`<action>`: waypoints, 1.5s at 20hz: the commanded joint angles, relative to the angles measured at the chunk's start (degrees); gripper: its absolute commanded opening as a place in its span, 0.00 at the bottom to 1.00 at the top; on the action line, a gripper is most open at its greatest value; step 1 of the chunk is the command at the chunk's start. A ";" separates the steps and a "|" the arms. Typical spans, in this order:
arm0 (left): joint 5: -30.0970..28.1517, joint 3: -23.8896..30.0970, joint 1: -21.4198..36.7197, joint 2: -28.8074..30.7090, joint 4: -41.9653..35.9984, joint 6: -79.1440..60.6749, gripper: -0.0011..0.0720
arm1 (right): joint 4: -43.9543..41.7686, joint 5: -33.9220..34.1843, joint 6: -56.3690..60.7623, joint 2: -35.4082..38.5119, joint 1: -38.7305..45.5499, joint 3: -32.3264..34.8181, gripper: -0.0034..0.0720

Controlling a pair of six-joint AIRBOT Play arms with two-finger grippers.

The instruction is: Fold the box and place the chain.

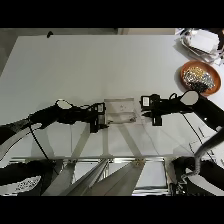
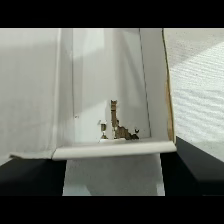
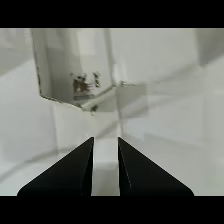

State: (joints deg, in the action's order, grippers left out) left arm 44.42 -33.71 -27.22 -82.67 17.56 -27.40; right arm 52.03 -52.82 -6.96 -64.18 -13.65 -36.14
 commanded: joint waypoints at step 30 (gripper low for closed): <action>-0.02 0.02 0.00 0.00 0.02 0.00 0.30 | -7.98 6.75 -2.43 -0.61 -7.23 0.24 0.34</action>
State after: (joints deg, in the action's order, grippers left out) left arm 44.45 -33.71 -27.22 -82.67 17.58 -27.40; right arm 43.24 -46.19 -13.87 -67.00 -22.00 -35.88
